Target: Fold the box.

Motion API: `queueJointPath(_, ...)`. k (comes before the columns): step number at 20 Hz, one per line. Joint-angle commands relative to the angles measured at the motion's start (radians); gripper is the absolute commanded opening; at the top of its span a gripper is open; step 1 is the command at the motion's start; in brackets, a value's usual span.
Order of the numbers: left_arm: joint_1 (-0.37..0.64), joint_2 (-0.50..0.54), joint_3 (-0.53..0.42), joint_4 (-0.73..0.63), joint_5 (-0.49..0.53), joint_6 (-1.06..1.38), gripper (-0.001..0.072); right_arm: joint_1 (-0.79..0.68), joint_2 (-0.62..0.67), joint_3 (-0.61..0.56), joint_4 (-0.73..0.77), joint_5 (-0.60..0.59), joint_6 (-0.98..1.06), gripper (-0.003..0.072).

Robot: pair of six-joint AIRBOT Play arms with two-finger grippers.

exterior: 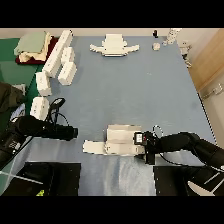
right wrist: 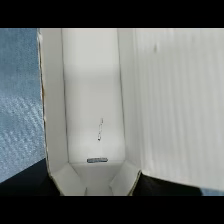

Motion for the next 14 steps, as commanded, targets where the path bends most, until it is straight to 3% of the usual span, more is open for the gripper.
queueJointPath(1, 0.13, -0.071, -0.01, -0.028, -0.073, -0.029, 0.0015, 0.0, 0.001, 0.001, 0.0, 0.0, 0.0, 0.0506)
queueJointPath(4, 0.129, -0.168, -0.038, -0.2, -0.071, 0.119, 0.0014, 0.0, 0.001, 0.001, 0.0, 0.0, 0.0, 0.0506)
queueJointPath(7, 0.129, -0.246, -0.079, -0.261, -0.076, 0.174, 0.0014, 0.0, 0.001, 0.001, 0.0, 0.0, 0.0, 0.0507)
queueJointPath(11, 0.121, -0.264, -0.142, -0.327, -0.069, 0.221, 0.0014, 0.0, 0.001, 0.001, 0.0, 0.0, 0.0, 0.0506)
queueJointPath(14, 0.02, -0.265, -0.164, -0.409, 0.008, 0.233, 0.0013, 0.0, 0.001, 0.001, 0.0, 0.0, 0.0, 0.0506)
